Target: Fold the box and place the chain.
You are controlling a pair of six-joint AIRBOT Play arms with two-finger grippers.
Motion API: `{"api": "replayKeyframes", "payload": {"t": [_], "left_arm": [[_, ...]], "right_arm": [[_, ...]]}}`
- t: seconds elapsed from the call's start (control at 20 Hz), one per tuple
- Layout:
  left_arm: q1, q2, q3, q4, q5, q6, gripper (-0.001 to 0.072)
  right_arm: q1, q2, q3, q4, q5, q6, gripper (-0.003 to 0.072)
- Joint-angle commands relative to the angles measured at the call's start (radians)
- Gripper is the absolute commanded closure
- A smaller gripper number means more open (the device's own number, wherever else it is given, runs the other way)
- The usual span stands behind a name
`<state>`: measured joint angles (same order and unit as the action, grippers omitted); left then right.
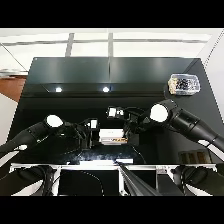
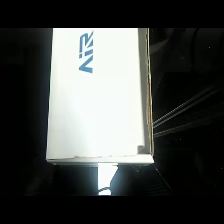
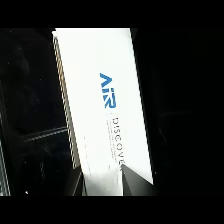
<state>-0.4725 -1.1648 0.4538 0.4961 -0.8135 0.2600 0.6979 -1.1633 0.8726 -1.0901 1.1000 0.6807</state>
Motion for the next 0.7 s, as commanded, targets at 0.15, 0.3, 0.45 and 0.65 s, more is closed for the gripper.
{"api": "replayKeyframes", "payload": {"t": [0.15, 0.3, 0.45, 0.65], "left_arm": [[-0.001, -0.001, 0.001, 0.0, 0.001, 0.0, 0.023], [-0.001, -0.001, 0.001, 0.0, 0.001, 0.0, 0.0231], [-0.001, -0.001, 0.001, 0.0, 0.001, 0.0, 0.023], [-0.001, -0.001, 0.001, 0.0, 0.001, 0.0, 0.023]], "right_arm": [[0.0, -0.001, -0.003, -0.01, 0.016, 0.004, 0.0438], [0.0, -0.001, -0.016, -0.01, 0.01, 0.005, 0.0438], [0.0, -0.002, -0.026, -0.01, 0.01, 0.005, 0.0436], [0.0, -0.002, -0.026, -0.01, -0.014, 0.023, 0.0311]]}}
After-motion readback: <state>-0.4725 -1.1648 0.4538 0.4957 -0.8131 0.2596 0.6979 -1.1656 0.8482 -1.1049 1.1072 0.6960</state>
